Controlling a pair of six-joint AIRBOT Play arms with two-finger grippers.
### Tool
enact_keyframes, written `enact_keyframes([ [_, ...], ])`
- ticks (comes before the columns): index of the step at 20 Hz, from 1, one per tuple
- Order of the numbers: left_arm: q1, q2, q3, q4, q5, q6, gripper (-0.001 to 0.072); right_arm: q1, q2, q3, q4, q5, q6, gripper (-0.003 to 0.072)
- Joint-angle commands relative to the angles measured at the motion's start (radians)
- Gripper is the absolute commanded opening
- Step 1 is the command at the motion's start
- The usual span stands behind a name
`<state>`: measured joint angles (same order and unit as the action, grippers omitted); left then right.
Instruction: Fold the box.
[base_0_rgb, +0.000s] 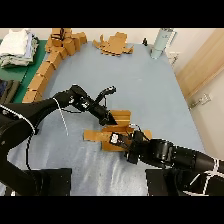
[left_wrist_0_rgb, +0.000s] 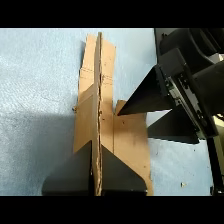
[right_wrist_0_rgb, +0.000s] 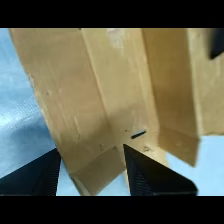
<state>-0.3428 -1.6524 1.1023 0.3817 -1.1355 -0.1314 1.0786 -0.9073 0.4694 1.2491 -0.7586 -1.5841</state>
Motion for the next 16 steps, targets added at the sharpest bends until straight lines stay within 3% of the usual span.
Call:
enact_keyframes([
  [1, 0.0, -0.001, 0.0, 0.0, 0.0, 0.0, 0.0013, 0.003, -0.008, 0.026, -0.193, 0.005, 0.118, 0.0576],
  [5, 0.0, -0.001, 0.0, 0.0, 0.0, 0.0, 0.0013, 0.003, -0.003, 0.057, -0.261, 0.006, 0.223, 0.0577],
  [11, 0.0, -0.001, 0.0, 0.0, 0.0, 0.0, 0.0013, 0.003, -0.003, 0.057, -0.177, 0.006, 0.223, 0.0578],
  [13, 0.0, -0.001, 0.0, 0.0, 0.0, 0.0, 0.0013, 0.004, -0.003, 0.057, -0.156, 0.006, 0.222, 0.0633],
  [14, 0.0, -0.001, 0.0, 0.0, 0.0, 0.0, 0.0013, 0.003, -0.001, 0.057, -0.169, -0.006, 0.222, 0.0715],
  [16, 0.0, -0.001, 0.0, 0.0, 0.0, 0.0, 0.0013, -0.014, 0.007, 0.057, -0.171, -0.009, 0.221, 0.0715],
])
